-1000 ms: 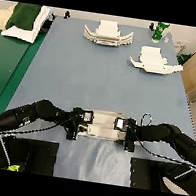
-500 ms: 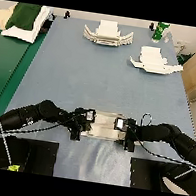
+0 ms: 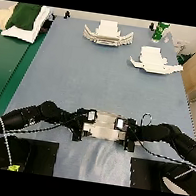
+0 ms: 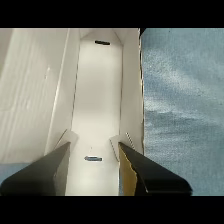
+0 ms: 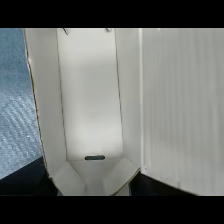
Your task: Fold the box.
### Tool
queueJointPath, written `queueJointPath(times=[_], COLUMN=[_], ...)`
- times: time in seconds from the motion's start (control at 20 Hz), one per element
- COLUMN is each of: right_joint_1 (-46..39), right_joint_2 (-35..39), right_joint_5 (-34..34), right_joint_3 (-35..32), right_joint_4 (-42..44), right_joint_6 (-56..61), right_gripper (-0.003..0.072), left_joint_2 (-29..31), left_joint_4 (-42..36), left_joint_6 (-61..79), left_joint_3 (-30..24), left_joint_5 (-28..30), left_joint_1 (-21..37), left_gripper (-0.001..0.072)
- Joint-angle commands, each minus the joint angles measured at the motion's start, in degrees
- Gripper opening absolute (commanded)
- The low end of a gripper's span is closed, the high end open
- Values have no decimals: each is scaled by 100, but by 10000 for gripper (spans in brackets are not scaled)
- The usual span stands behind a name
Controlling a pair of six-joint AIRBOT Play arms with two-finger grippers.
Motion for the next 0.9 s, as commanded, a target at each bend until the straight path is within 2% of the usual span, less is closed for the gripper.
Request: queueJointPath(times=[0.0,0.1,0.3,0.35,0.5,0.55,0.65,0.75,0.85], right_joint_1=[0,0,0,0,0,0,0,0,0], right_joint_2=[-2,-2,-2,-2,-2,-2,-2,-2,-2], right_joint_5=[2,2,2,2,2,2,2,2,2], right_joint_3=[-2,-2,-2,-2,-2,-2,-2,-2,-2], right_joint_4=[4,4,4,4,4,4,4,4,4], right_joint_6=[0,0,0,0,0,0,0,0,0], right_gripper=[533,533,533,533,532,533,532,533,532], left_joint_2=[2,105,636,841,1537,1768,2221,2612,2861], left_joint_4=[251,828,2050,2201,2304,2533,3477,4503,4885], left_joint_6=[-319,-1069,-3405,-3805,-4944,-5504,-7296,-9484,-10664], left_joint_3=[0,0,2,2,11,11,13,13,11], left_joint_5=[35,37,-118,-273,-629,-629,-669,-1078,-1676], left_joint_1=[0,0,0,0,0,0,96,522,1117], left_gripper=[510,493,67,15,14,14,14,14,15])
